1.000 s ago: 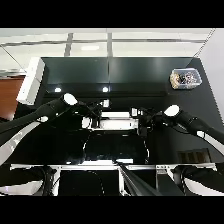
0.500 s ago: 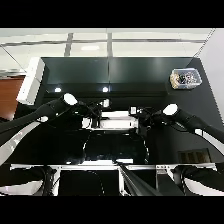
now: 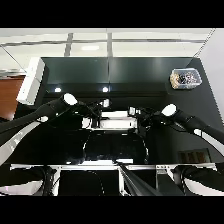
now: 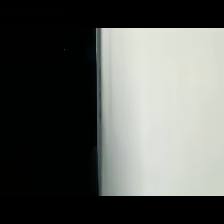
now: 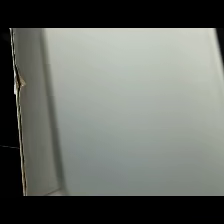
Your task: Fold the box and place the chain.
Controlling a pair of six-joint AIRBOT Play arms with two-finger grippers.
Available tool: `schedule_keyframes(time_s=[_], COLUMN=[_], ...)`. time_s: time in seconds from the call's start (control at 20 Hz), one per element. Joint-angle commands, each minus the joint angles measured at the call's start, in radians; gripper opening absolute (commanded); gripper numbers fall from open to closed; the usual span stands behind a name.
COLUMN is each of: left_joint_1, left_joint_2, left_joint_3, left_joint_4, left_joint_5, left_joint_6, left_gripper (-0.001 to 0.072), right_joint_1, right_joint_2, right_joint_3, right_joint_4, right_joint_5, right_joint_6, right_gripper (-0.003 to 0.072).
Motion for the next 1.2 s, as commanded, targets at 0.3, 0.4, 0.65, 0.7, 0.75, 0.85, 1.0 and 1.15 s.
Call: schedule_keyframes(time_s=[0.3,0.4,0.65,0.7,0.75,0.85,1.0,1.15], left_joint_1=[0.0,0.0,0.001,0.003,0.006,0.012,0.034,0.065], left_joint_2=[-0.001,-0.001,0.007,0.02,0.042,0.1,0.215,0.323], left_joint_3=[-0.001,-0.001,0.002,0.007,0.016,0.023,0.023,0.022], left_joint_4=[0.0,0.0,0.001,0.012,0.024,0.039,0.148,0.298], left_joint_5=[0.001,0.001,-0.001,-0.005,-0.008,-0.006,-0.046,-0.142], left_joint_6=[0.0,0.0,-0.024,-0.047,-0.098,-0.172,-0.266,-0.449], left_gripper=[0.0026,0.0027,0.0221,0.041,0.0515,0.071,0.0711,0.0709], right_joint_1=[0.002,0.002,0.002,0.002,0.002,0.002,0.002,0.002], right_joint_2=[-0.001,-0.001,-0.001,-0.001,-0.001,0.0,-0.001,-0.001], right_joint_3=[0.0,0.0,0.0,0.0,0.0,0.0,0.0,0.0], right_joint_4=[-0.008,-0.009,-0.008,-0.008,-0.008,-0.008,-0.008,-0.009], right_joint_5=[-0.003,-0.003,-0.003,-0.003,-0.003,-0.003,-0.003,-0.003], right_joint_6=[0.003,0.003,0.003,0.003,0.003,0.003,0.003,0.003], right_gripper=[0.0583,0.0495,0.0495,0.0495,0.0495,0.0495,0.0495,0.0495])
